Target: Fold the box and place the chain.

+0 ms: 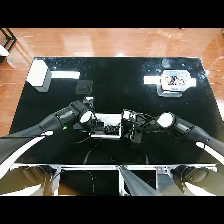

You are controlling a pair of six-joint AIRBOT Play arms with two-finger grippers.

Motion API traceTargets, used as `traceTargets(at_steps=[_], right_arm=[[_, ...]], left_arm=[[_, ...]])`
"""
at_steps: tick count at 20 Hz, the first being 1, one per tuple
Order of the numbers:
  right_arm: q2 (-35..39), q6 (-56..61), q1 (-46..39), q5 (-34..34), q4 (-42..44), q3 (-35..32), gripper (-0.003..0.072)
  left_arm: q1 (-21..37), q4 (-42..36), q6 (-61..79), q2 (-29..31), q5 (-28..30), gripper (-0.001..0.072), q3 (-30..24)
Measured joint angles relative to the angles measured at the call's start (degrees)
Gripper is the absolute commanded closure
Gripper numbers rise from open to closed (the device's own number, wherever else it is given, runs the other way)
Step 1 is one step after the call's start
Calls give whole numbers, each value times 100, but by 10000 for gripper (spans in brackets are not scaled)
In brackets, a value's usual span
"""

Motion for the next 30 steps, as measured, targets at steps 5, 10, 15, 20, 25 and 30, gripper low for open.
traceTargets(at_steps=[5,10,15,20,25,30], right_arm=[[-155,-525,4,-57,398,0,4],[-258,-968,24,-87,636,0,139],[-291,-1102,37,-177,708,0,140],[-323,-1178,221,-481,717,0,157],[-369,-1196,304,-717,708,2,516],[-348,-1156,317,-776,693,2,659]], left_arm=[[0,0,0,0,0,684,0],[0,0,0,0,-2,684,0],[0,0,0,0,0,684,0],[0,0,0,0,0,684,0],[0,0,0,0,0,684,0],[7,2,-13,0,-17,684,0]])
